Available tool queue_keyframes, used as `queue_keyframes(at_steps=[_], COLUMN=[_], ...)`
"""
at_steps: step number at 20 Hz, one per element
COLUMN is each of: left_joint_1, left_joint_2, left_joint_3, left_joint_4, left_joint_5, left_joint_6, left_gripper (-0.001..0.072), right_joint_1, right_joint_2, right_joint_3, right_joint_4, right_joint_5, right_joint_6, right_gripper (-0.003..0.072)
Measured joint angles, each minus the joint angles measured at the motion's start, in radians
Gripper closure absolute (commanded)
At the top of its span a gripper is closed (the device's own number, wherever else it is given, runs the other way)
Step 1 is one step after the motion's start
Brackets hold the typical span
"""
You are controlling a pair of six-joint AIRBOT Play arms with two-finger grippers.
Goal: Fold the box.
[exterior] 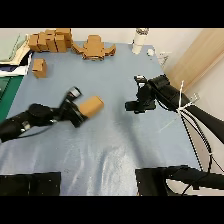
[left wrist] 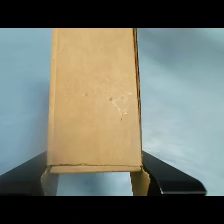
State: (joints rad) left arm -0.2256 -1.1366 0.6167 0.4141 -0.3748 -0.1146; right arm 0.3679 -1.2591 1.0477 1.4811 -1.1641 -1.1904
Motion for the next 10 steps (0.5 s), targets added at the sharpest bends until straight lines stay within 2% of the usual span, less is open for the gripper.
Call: queue_keyframes(at_steps=[3,6,10], left_joint_1=[0.204,0.399,0.543], left_joint_2=[0.025,0.034,0.038], left_joint_3=[-0.001,-0.004,-0.005], left_joint_4=[0.023,0.051,0.105], left_joint_5=[0.039,0.010,-0.020], left_joint_6=[-0.104,-0.172,-0.208], left_gripper=[0.0190,0.0190,0.0189], right_joint_1=[0.000,0.000,0.000], right_joint_2=[0.000,0.000,0.000], right_joint_3=[0.000,0.000,0.000], right_joint_4=[0.000,0.000,0.000], right_joint_5=[0.000,0.000,0.000], right_joint_6=[0.000,0.000,0.000], right_gripper=[0.0683,0.0683,0.0683])
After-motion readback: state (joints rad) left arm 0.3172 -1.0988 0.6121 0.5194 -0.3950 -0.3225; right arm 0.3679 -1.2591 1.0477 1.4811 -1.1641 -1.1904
